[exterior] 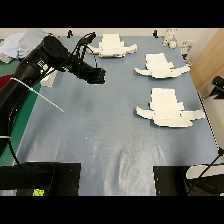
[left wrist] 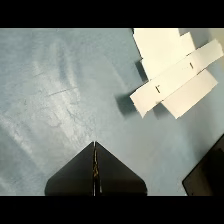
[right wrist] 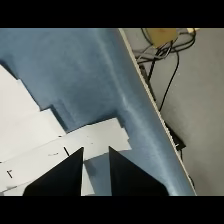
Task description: Fold the box.
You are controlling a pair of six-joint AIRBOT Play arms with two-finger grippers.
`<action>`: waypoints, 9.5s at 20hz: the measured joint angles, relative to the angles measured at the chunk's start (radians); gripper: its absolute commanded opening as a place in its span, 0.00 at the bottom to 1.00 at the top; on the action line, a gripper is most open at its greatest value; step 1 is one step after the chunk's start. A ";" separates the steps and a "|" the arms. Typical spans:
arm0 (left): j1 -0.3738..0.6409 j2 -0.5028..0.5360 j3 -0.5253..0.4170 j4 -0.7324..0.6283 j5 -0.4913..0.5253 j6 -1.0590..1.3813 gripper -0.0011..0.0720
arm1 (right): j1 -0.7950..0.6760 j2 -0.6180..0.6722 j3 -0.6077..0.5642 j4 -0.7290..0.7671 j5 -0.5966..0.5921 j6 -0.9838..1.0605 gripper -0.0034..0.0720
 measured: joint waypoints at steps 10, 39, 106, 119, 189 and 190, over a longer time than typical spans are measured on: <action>0.000 -0.004 0.000 -0.088 0.031 -0.008 0.03 | -0.212 -0.265 0.007 0.283 -0.166 -0.298 0.37; 0.000 -0.004 0.000 -0.097 0.001 -0.012 0.03 | -0.208 -0.327 -0.106 0.396 -0.191 -0.454 0.11; 0.150 -0.318 -0.422 -0.377 -0.294 0.474 0.48 | 0.875 0.788 -1.157 0.507 0.602 -0.243 0.05; 0.108 -0.318 -0.415 -0.382 -0.221 0.505 0.56 | 0.875 0.788 -1.157 0.497 0.600 -0.243 0.05; -0.381 0.455 -1.008 -0.642 0.636 1.733 0.02 | 0.872 0.787 -1.022 -0.292 0.715 0.518 0.61; -0.388 0.457 -1.022 -0.654 0.658 1.736 0.02 | 0.872 0.787 -1.022 -0.292 0.716 0.518 0.61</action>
